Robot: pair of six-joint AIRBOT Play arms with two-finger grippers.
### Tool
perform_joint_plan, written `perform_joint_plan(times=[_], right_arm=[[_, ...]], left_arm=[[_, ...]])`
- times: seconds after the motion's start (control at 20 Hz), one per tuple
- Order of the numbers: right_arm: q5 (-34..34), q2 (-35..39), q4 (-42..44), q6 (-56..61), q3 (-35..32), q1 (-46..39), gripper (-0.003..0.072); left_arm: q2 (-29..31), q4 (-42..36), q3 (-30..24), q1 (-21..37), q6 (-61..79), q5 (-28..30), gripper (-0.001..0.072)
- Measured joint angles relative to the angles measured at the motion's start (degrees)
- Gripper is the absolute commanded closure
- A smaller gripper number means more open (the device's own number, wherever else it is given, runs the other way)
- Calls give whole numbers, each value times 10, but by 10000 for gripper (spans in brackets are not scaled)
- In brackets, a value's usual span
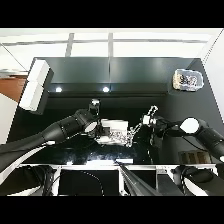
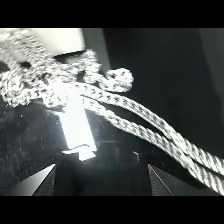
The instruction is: Fold the box and place the chain.
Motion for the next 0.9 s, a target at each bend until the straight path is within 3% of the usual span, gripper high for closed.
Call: perform_joint_plan(times=[0.35,0.9], right_arm=[[-63,-52,80,-138,-3,20,-21],[-130,-104,151,-170,1,24,-12]], left_arm=[[0,2,0,0,-1,0,680],[0,2,0,0,-1,1,680]])
